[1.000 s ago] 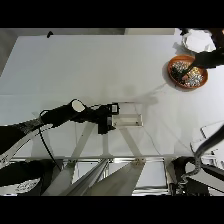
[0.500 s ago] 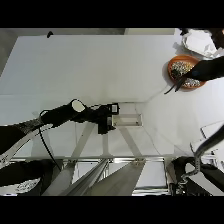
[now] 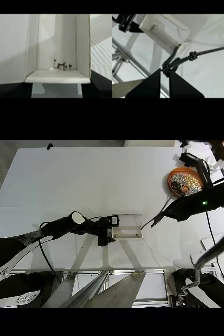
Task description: Fold the box and place the chain.
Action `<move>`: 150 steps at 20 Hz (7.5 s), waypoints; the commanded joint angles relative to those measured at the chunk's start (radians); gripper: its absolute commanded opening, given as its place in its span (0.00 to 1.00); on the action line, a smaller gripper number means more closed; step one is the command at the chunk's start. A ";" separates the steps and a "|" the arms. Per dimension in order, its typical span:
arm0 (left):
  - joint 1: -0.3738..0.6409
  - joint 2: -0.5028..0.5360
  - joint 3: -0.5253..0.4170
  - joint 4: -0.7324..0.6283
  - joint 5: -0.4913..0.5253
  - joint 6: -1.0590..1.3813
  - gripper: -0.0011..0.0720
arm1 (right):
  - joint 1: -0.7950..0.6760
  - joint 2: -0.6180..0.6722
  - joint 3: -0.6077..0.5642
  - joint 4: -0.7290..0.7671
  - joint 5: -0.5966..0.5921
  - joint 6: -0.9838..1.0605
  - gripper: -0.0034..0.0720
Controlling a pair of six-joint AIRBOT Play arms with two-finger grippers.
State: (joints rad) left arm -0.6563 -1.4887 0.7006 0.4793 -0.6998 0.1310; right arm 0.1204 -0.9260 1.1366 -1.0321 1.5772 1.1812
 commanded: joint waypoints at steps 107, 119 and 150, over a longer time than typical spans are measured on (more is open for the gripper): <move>0.000 0.000 0.000 0.000 0.000 0.000 0.49 | -0.065 -0.511 -0.190 -0.349 -0.599 0.430 0.50; 0.000 0.000 0.000 0.000 0.000 0.000 0.49 | -0.047 -0.559 -0.190 -0.355 -0.636 0.443 0.33; 0.000 0.000 0.000 0.000 0.000 0.000 0.49 | -0.003 -0.020 -0.190 -0.323 -0.339 0.175 0.06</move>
State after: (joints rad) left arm -0.6563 -1.4887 0.7006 0.4793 -0.7002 0.1310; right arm 0.1165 -1.0580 0.9463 -1.4048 1.1564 1.4326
